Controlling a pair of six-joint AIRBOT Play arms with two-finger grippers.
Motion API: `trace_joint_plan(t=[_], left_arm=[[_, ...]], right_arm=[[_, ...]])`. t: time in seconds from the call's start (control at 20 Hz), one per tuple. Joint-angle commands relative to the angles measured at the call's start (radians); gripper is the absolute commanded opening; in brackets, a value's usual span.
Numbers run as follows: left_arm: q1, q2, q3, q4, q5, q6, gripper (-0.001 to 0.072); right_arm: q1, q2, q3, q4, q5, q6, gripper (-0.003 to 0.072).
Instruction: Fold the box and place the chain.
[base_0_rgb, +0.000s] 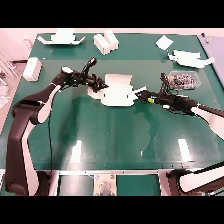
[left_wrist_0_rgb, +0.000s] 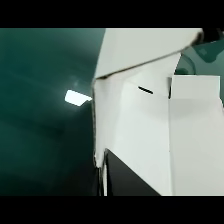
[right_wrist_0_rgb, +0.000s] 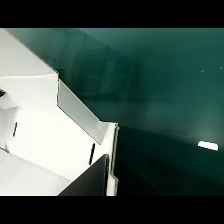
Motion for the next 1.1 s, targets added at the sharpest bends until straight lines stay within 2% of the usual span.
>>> trace_joint_plan(t=[0.0, 0.05, 0.5, 0.55, 0.6, 0.95, 1.0, 1.05], left_arm=[[0.001, -0.005, 0.001, -0.008, -0.015, 0.127, 0.0051], [0.001, -0.005, 0.001, -0.007, -0.019, 0.152, 0.0029], [0.047, -0.005, 0.000, 0.039, -0.088, 0.296, 0.0025], [0.048, -0.005, 0.000, 0.044, -0.095, 0.296, 0.0025], [0.048, -0.005, 0.000, 0.047, -0.094, 0.298, 0.0025], [0.045, -0.018, 0.000, 0.045, -0.109, 0.315, 0.0024], [0.045, -0.019, 0.000, 0.045, -0.109, 0.315, 0.0024], [0.045, -0.019, 0.000, 0.045, -0.109, 0.315, 0.0024]], right_arm=[[0.001, -0.001, 0.000, -0.020, 0.004, -0.045, 0.0015], [0.001, 0.000, 0.000, -0.019, 0.004, -0.055, 0.0015], [0.001, 0.000, 0.009, -0.020, 0.014, -0.082, 0.0018], [0.001, 0.000, 0.012, -0.020, 0.023, -0.095, 0.0091], [0.001, 0.000, 0.014, -0.021, 0.023, -0.099, 0.0195], [-0.037, 0.000, 0.014, -0.019, 0.027, -0.101, 0.0197], [-0.049, 0.000, 0.014, -0.019, 0.030, -0.101, 0.0211], [-0.063, 0.000, 0.014, -0.018, 0.034, -0.101, 0.0261]])
